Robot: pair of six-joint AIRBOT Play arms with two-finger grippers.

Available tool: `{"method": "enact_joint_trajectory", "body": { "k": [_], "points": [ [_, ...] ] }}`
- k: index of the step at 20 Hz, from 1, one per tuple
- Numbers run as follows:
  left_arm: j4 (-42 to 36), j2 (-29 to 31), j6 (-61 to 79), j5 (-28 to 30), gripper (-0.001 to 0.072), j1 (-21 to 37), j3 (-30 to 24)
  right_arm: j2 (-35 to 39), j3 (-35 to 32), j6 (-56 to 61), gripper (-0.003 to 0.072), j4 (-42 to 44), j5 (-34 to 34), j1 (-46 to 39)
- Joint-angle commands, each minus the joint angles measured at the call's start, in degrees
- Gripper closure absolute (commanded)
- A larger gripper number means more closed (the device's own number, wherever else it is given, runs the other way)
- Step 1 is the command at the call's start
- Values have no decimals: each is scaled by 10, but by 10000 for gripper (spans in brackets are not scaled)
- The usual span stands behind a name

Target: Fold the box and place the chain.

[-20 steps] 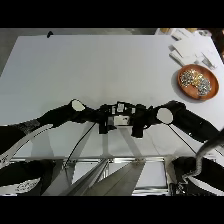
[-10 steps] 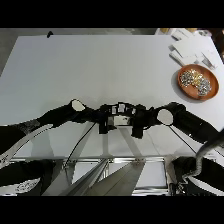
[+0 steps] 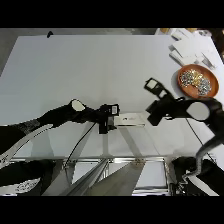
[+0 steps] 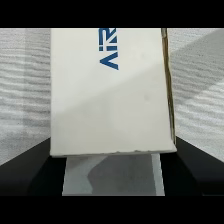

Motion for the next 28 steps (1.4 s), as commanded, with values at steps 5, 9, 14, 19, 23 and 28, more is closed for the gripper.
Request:
{"method": "enact_joint_trajectory", "body": {
  "k": [5,9,14,19,23,28],
  "points": [
    [0,0,0,0,388,0,0,34,-19,212,671,-134,153,-163],
    [0,0,0,-2,388,0,0,34,-59,259,671,-165,217,-189],
    [0,0,0,-4,388,0,0,34,-61,271,670,-158,229,-190],
    [0,0,0,-4,388,0,0,34,-61,271,670,-158,229,-190],
    [-1,0,0,-3,388,0,0,34,-61,271,670,-158,229,-190],
    [-32,0,0,-4,376,0,0,34,-61,271,670,-158,229,-190]
  ]
}}
